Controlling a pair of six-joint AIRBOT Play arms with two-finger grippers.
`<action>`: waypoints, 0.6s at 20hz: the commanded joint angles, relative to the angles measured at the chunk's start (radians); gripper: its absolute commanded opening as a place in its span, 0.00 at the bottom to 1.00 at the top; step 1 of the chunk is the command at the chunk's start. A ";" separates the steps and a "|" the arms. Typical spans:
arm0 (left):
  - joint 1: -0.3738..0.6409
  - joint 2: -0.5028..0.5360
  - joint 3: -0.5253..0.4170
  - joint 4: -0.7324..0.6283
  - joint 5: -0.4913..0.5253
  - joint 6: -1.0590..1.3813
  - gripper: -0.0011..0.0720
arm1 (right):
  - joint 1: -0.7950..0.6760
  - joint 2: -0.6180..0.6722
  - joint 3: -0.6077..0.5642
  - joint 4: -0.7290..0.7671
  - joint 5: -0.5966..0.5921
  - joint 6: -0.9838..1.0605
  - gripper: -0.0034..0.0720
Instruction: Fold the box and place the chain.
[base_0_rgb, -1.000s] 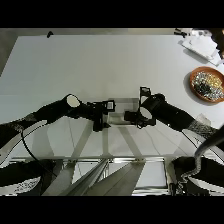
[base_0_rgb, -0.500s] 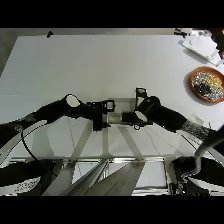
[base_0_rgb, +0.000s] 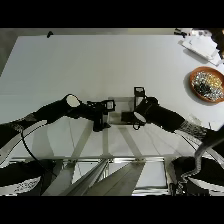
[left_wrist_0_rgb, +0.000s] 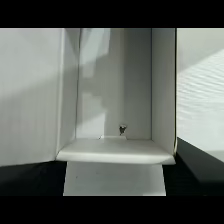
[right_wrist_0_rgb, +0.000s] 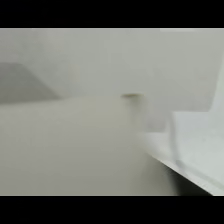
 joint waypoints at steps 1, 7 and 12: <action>0.001 0.000 0.000 0.005 0.011 0.004 0.63 | 0.000 0.001 0.000 -0.032 -0.016 -0.115 0.48; 0.001 0.000 0.000 0.005 0.012 0.004 0.63 | 0.000 0.001 0.000 -0.033 -0.002 -0.118 0.06; 0.001 0.000 0.000 0.005 0.011 0.004 0.63 | 0.000 0.002 0.000 -0.036 0.065 -0.214 0.52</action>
